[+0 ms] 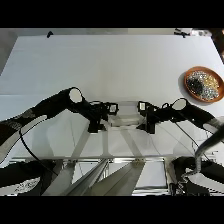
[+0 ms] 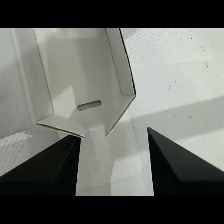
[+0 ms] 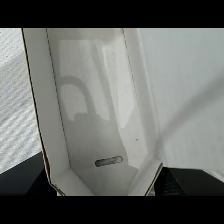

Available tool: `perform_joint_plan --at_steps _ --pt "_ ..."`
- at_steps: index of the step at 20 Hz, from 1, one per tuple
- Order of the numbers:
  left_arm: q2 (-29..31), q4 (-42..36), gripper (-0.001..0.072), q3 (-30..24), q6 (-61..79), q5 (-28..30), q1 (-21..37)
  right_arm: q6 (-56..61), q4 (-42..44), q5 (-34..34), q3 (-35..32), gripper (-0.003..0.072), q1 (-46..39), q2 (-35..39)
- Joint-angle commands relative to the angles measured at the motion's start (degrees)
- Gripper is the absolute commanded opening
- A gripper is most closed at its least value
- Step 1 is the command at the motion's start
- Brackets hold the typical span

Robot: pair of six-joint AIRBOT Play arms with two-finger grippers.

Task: Fold the box and place the chain.

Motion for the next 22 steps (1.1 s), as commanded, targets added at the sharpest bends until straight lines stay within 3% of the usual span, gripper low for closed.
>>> perform_joint_plan --at_steps 1,3,4,7,8,10,12,22 --pt "-1.0 -0.6 0.0455 0.0 -2.3 1.2 -0.6 0.0 -3.8 0.0 0.0 0.0341 0.0 0.0" --pt "-1.0 -0.6 0.0427 0.0 -3.8 2.5 -0.7 0.0 -3.8 0.0 0.0 0.0341 0.0 0.0" --pt "-1.0 -0.6 0.0364 0.0 -4.2 3.3 -0.8 0.1 -3.8 0.0 0.0 0.0341 0.0 0.0" --pt "-1.0 -0.6 0.0308 0.0 -4.5 5.7 -0.8 0.0 -3.8 0.0 0.0 0.0341 0.0 0.0" --pt "-1.0 -0.6 0.0252 0.0 -4.5 6.2 -0.8 0.0 -3.8 0.0 0.0 0.0341 0.0 0.0" --pt "-1.0 -0.6 0.0239 0.0 -4.5 7.1 -1.5 0.0 -3.8 0.0 0.0 0.0341 0.0 0.0" --pt "-1.0 -0.6 0.0097 0.0 -4.5 8.5 -2.5 0.0 -3.8 0.0 0.0 0.0341 0.0 0.0" --pt "-1.2 -2.4 0.0088 0.0 -4.5 14.0 -5.9 0.1 -3.8 0.0 0.0 0.0341 0.0 0.0"
